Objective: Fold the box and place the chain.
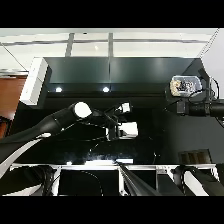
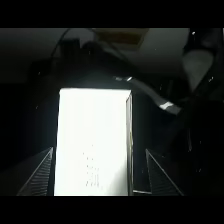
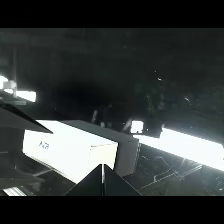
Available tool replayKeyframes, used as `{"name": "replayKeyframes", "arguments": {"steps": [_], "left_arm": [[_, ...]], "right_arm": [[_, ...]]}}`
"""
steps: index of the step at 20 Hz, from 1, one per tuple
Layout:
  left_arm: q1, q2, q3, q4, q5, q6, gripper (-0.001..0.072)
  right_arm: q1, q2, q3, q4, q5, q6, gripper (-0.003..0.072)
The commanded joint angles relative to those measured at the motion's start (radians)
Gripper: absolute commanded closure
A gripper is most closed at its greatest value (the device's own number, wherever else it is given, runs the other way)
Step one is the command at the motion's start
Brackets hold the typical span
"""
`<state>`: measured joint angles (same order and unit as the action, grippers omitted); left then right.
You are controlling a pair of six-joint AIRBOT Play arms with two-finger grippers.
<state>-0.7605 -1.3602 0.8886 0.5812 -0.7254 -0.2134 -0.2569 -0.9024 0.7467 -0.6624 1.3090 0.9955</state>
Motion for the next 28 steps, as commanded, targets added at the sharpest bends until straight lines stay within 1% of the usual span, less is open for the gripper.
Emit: {"name": "replayKeyframes", "arguments": {"steps": [1, 8, 11, 17, 20, 25, 28], "left_arm": [[-0.017, -0.056, 0.033, 0.01, 0.008, -0.037, 0.0], [-0.017, -0.061, 0.032, 0.066, 0.0, -0.087, 0.0], [-0.017, -0.061, 0.032, 0.067, -0.03, -0.087, 0.0], [-0.021, -0.064, 0.032, 0.078, -0.028, -0.086, -0.0001], [-0.048, -0.074, 0.032, 0.164, -0.003, -0.086, -0.0002], [-0.082, -0.124, 0.032, 0.197, 0.064, -0.086, -0.0002], [-0.1, -0.139, 0.033, 0.249, 0.068, -0.087, -0.0001]], "right_arm": [[-0.001, 0.001, 0.0, -0.004, -0.001, 0.0, 0.0678], [-0.001, 0.001, 0.0, -0.009, -0.001, 0.0, 0.0678], [-0.001, 0.001, 0.0, -0.009, -0.002, 0.0, 0.0678], [-0.001, 0.001, 0.0, -0.008, -0.005, 0.0, 0.0678], [-0.001, 0.001, 0.0, -0.009, -0.008, 0.0, 0.0678], [-0.001, 0.001, 0.0, -0.008, -0.011, 0.0, 0.0678], [-0.001, 0.001, 0.0, -0.008, -0.012, 0.0, 0.0678]]}}
